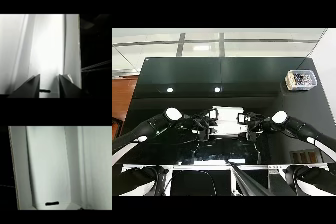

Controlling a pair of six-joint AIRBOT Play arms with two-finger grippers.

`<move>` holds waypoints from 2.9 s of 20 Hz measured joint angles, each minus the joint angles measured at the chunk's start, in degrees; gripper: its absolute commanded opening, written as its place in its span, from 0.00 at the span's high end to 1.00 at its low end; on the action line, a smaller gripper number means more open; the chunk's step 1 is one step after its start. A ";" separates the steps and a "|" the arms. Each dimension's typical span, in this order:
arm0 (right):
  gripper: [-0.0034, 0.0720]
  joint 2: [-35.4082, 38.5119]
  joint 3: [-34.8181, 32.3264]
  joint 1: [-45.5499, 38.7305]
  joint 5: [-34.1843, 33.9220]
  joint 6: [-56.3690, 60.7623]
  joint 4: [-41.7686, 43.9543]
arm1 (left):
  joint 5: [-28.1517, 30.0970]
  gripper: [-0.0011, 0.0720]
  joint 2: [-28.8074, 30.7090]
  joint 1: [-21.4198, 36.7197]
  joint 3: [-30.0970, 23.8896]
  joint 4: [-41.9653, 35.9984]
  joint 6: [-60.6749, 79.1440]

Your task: Fold the box and place the chain.

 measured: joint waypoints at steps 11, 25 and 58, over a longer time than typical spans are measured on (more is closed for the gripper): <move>0.70 0.00 0.00 0.00 0.00 0.00 0.00 | -0.09 0.95 3.93 1.49 0.02 2.64 -6.43; 0.70 0.00 0.00 0.00 0.07 -0.02 -0.02 | -22.73 0.95 10.93 35.85 -1.88 22.80 -75.47; 0.70 0.00 0.00 0.00 0.07 -0.02 -0.02 | -31.04 0.31 -10.25 13.88 14.86 9.55 -78.03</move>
